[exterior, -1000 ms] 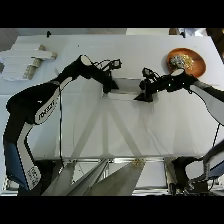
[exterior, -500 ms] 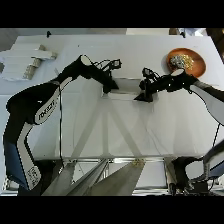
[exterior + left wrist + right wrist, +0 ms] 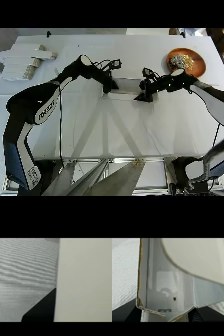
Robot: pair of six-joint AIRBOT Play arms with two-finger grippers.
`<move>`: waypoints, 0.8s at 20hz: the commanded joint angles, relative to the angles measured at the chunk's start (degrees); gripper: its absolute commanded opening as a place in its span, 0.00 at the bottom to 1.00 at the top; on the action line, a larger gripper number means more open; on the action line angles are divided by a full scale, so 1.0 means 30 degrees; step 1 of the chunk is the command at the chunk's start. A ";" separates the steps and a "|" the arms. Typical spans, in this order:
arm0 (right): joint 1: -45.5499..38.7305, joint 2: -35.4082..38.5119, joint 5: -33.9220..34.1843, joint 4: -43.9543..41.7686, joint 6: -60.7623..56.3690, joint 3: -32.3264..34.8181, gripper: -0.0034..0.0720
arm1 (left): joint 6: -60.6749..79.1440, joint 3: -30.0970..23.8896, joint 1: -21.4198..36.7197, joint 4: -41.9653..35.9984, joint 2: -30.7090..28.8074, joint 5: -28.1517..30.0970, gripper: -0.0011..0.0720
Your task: Fold the box and place the chain.
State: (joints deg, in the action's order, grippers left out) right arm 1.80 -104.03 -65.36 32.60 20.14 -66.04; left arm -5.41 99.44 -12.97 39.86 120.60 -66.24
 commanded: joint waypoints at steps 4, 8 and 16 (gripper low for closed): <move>-0.0007 -0.0007 0.0000 -0.0007 0.0000 -0.0015 0.72 | -0.0007 -0.0007 0.0007 0.0007 0.0015 -0.0007 0.04; -0.0007 -0.0007 0.0000 -0.0007 0.0000 -0.0015 0.72 | 0.0000 -0.0007 0.0007 0.0000 0.0015 0.0000 0.04; -0.0007 -0.0007 0.0000 -0.0007 0.0000 -0.0015 0.72 | -0.0051 -0.0007 0.0007 0.0007 0.0015 0.0007 0.22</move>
State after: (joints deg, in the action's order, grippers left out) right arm 1.78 -104.03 -65.63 32.58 20.16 -66.04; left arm -5.65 99.37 -12.95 40.49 120.75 -65.82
